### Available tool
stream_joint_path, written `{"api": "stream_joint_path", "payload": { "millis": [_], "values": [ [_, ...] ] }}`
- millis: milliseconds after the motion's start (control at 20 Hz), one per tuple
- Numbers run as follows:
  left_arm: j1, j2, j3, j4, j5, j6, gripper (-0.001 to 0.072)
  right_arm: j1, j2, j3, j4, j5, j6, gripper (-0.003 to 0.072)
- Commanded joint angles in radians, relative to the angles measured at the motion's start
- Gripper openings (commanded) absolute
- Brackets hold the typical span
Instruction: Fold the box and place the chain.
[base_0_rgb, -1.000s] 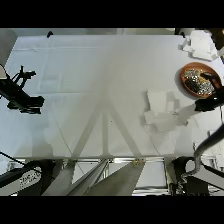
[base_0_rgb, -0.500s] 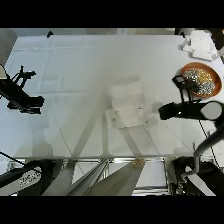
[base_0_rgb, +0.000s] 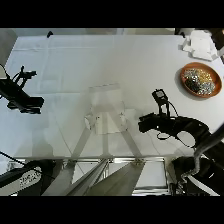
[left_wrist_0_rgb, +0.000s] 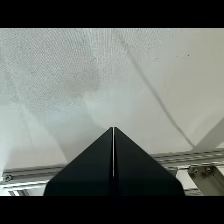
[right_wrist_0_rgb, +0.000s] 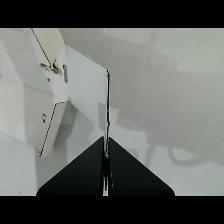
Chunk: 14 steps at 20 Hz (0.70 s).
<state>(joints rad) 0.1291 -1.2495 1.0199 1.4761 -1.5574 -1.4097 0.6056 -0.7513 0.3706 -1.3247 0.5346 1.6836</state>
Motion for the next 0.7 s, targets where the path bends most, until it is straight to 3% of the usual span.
{"api": "stream_joint_path", "payload": {
  "millis": [0, 250, 300, 350, 400, 550, 650],
  "values": [
    [0.001, 0.0, 0.0, -0.003, 0.062, 0.018, 0.0013, 0.039, -0.011, -0.004, -0.045, -0.026, 0.07, 0.0008],
    [0.0, 0.0, 0.0, -0.121, 0.225, 0.031, 0.0039, 0.04, -0.013, -0.004, -0.044, -0.027, 0.07, 0.0009],
    [0.0, 0.0, 0.0, -0.174, 0.248, 0.087, 0.0215, 0.039, -0.013, -0.004, -0.043, -0.027, 0.07, 0.0009],
    [0.0, 0.0, 0.0, -0.249, 0.253, 0.188, 0.045, 0.039, -0.013, -0.004, -0.043, -0.027, 0.071, 0.0009],
    [0.0, -0.001, -0.001, -0.333, 0.252, 0.285, 0.0504, 0.039, -0.013, -0.004, -0.043, -0.027, 0.07, 0.0009],
    [-0.007, -0.003, -0.003, -0.658, 0.212, 0.593, 0.0506, 0.039, -0.013, -0.004, -0.04, -0.027, 0.07, 0.0009],
    [-0.044, -0.005, -0.003, -0.763, 0.188, 0.739, 0.0504, 0.039, -0.013, -0.004, -0.039, -0.027, 0.07, 0.0009]
  ]
}}
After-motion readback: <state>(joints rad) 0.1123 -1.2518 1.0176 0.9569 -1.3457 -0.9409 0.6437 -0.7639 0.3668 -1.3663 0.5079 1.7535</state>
